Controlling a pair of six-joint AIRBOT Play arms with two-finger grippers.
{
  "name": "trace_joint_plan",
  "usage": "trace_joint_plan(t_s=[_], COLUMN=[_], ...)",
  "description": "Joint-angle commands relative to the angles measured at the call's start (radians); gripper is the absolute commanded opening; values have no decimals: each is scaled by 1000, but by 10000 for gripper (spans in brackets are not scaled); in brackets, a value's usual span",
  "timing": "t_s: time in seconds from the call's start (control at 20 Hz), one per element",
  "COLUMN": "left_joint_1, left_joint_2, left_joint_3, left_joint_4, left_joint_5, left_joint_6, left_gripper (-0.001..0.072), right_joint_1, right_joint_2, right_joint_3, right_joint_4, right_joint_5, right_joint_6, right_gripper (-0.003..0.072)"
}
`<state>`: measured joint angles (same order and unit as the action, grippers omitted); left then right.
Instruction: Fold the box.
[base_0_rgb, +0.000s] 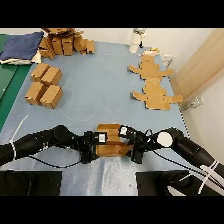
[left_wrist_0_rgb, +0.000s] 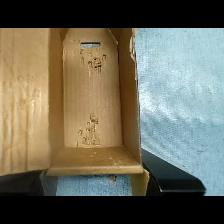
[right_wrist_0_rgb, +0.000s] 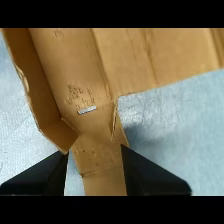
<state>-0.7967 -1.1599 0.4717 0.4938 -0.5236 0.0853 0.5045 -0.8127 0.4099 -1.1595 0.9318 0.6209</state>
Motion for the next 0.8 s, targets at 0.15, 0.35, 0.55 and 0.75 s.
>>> trace_joint_plan(t_s=[0.15, 0.35, 0.55, 0.75], left_joint_1=[0, 0, 0, 0], left_joint_2=[0, 0, 0, 0], left_joint_3=[1, 1, 1, 1], left_joint_4=[0, 0, 0, 0], left_joint_5=[0, 0, 0, 0], left_joint_6=[0, 0, 0, 0], left_gripper=[510, 510, 510, 510], right_joint_1=[3, 3, 3, 3], right_joint_2=[-7, -7, -8, -11], right_joint_3=[0, 0, 0, 0], right_joint_4=[93, 129, 162, 180], right_joint_5=[-55, -51, -64, -97], right_joint_6=[-113, -145, -151, -151], right_gripper=[497, 263, 147, 99])
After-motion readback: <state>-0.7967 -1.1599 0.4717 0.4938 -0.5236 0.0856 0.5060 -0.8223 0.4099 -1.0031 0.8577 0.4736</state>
